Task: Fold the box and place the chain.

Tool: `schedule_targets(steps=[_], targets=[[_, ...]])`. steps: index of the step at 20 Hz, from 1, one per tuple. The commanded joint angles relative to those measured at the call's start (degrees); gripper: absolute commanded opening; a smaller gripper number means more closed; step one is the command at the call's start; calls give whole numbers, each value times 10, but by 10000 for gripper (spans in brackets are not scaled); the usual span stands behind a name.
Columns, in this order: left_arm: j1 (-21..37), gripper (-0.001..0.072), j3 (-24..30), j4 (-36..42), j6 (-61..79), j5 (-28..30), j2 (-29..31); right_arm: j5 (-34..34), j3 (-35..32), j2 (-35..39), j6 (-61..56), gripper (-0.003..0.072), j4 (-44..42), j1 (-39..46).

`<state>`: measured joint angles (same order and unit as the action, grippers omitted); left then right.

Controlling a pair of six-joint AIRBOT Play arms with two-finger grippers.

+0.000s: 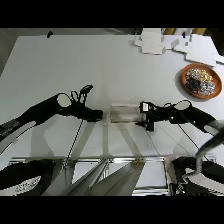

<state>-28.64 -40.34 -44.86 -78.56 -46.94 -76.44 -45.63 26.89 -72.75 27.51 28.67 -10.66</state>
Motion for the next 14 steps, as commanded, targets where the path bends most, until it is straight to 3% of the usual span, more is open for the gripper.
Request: schedule_targets(steps=[1, 5, 9, 11, 14], targets=[[-11, 19, -1, 18, 12, 16, 27, 0, 0, 0, 0, 341, 0, 0], [-12, 154, -1, 41, 12, 15, 46, 0, 0, 0, 0, 341, 0, 0], [-33, 161, -1, 59, 16, 27, 45, 0, 0, 0, 0, 341, 0, 0], [-39, 221, -1, 67, 16, 38, 44, 0, 0, 0, 0, 341, 0, 0], [-46, 230, -2, 70, 16, 45, 44, 0, 0, 0, 0, 341, 0, 0]])
